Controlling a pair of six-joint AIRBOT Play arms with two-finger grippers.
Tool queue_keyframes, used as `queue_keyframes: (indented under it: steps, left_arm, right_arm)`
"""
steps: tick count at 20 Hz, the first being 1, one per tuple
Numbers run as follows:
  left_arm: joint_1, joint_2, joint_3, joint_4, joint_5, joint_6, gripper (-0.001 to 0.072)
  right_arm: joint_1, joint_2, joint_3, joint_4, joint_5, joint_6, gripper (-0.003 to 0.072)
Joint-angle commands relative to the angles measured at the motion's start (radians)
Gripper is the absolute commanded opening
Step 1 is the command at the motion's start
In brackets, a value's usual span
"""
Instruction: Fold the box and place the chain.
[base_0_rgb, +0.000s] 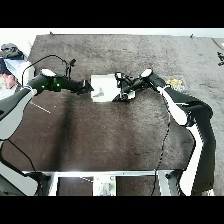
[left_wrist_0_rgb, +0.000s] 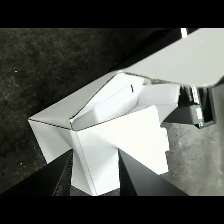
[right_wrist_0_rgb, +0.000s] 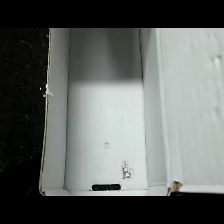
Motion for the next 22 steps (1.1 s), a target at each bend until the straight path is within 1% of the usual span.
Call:
queue_keyframes:
  steps: [1,6,8,13,16,20,22]
  left_arm:
    - [-0.029,0.019,0.002,0.11,0.04,-0.087,0.0307]
    - [-0.058,0.019,0.002,0.133,0.083,-0.136,0.0307]
    - [-0.07,0.019,0.005,0.164,0.101,-0.185,0.0307]
    - [-0.129,0.019,0.087,0.426,0.105,-0.452,0.0307]
    - [-0.164,0.019,0.111,0.537,0.106,-0.598,0.0308]
    - [-0.178,0.0,0.112,0.551,0.09,-0.658,0.0308]
    - [-0.188,-0.018,0.132,0.57,0.061,-0.686,0.0308]
  right_arm:
    - [0.0,0.0,0.001,0.0,0.0,0.0,0.0427]
    - [0.0,0.0,0.001,0.0,0.0,0.0,0.0427]
    - [0.001,0.0,0.001,0.0,0.0,0.0,0.0427]
    - [0.0,0.0,0.001,0.0,0.0,0.0,0.0427]
    - [0.0,0.0,0.001,0.0,0.0,0.0,0.0427]
    - [0.001,0.0,0.001,0.0,0.0,0.0,0.0427]
    - [0.0,0.0,0.001,0.0,0.0,0.0,0.0426]
